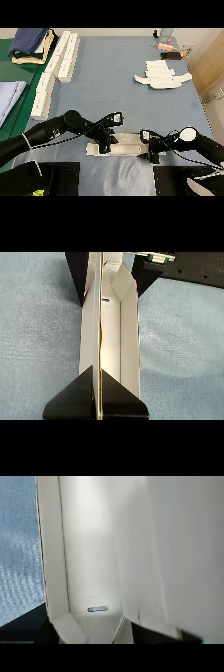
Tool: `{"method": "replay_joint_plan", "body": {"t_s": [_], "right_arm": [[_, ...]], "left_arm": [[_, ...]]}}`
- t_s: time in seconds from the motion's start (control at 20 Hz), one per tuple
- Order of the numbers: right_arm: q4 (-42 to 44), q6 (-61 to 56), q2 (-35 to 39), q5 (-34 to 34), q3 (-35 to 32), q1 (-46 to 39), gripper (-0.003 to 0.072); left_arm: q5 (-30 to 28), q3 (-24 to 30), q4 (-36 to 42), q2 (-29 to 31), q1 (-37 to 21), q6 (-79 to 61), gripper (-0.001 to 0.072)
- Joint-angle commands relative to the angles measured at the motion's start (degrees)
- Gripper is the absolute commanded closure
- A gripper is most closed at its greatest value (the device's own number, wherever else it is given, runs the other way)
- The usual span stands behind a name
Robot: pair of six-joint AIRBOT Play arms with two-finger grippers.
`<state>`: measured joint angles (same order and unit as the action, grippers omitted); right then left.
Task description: Fold the box.
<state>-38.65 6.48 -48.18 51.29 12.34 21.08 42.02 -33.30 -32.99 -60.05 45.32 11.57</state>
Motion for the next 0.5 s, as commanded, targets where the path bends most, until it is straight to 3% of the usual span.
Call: {"method": "replay_joint_plan", "body": {"t_s": [0.0,0.1,0.45], "right_arm": [[-0.3,0.0,0.0,-0.9,0.0,0.1,0.0122],[-0.3,0.0,0.0,-1.0,0.0,0.1,0.0093],[-0.3,0.0,0.0,-0.8,0.0,0.0,0.0095]], "left_arm": [[0.0,0.0,0.0,0.0,0.0,0.0,0.0692],[0.0,0.0,0.0,0.0,0.0,0.0,0.0692],[0.0,0.0,0.0,0.0,0.0,0.0,0.0692]]}}
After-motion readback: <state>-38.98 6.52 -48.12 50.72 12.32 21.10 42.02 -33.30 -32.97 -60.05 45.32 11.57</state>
